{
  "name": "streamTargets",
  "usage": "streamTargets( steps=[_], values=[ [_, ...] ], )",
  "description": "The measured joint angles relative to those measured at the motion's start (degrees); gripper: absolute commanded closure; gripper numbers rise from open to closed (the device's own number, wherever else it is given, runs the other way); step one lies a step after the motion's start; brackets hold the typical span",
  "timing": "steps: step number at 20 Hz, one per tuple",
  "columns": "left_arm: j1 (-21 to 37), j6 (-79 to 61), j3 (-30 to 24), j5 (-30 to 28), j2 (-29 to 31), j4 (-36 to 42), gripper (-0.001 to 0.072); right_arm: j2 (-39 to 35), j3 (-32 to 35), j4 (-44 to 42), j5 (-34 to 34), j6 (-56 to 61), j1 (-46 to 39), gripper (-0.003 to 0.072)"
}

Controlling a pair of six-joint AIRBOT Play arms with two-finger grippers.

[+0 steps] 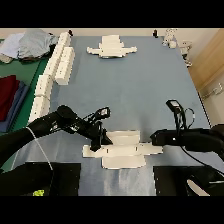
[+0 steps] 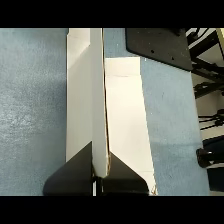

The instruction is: Fold the box.

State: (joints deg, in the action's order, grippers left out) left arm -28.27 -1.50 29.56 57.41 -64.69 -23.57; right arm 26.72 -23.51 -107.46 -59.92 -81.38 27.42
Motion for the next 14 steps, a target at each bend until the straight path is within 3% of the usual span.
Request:
streamTargets(
  steps=[6, 7, 8, 9, 14],
  values=[
    [0.0, 0.0, 0.0, 0.0, 0.0, 0.0, 0.0696, -4.4, -0.4, -2.3, -10.1, -5.0, 15.3, 0.0682],
    [0.0, 0.0, 0.0, 0.0, 0.0, 0.0, 0.0696, -4.4, -0.2, -2.2, -10.3, -7.1, 19.3, 0.0588],
    [0.0, 0.0, 0.0, 0.0, 0.0, 0.0, 0.0696, -3.8, 0.1, -2.0, -10.1, -9.2, 23.1, 0.0337],
    [0.0, 0.0, 0.0, 0.0, 0.0, 0.0, 0.0696, -2.5, 0.3, -1.6, -9.1, -11.7, 27.3, 0.0144],
    [0.0, 0.0, 0.0, 0.0, 0.0, 0.0, 0.0696, 9.0, 0.4, 7.8, -0.9, -21.0, 41.4, 0.0126]
  ],
)
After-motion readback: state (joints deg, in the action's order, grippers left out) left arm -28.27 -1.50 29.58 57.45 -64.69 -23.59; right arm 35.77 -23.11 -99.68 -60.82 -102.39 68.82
